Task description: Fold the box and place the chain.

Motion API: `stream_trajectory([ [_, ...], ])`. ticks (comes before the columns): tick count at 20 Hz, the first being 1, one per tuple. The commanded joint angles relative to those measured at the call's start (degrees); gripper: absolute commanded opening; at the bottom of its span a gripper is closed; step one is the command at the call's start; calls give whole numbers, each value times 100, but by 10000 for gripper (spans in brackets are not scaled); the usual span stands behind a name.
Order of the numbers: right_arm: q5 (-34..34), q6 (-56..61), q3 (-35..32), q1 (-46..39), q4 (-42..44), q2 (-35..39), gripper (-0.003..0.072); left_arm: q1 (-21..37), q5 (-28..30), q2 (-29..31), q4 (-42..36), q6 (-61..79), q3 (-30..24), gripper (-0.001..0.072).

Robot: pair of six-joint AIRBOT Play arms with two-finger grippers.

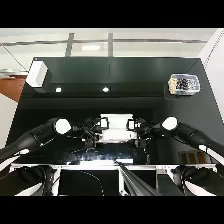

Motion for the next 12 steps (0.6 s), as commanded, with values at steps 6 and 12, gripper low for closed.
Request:
stream_trajectory([
  [6,0,0,0,7,0,-2,461,-72,260,-197,-702,133,0,222],
  [12,0,0,0,7,2,-2,461,-70,361,-212,-632,133,2,222],
])
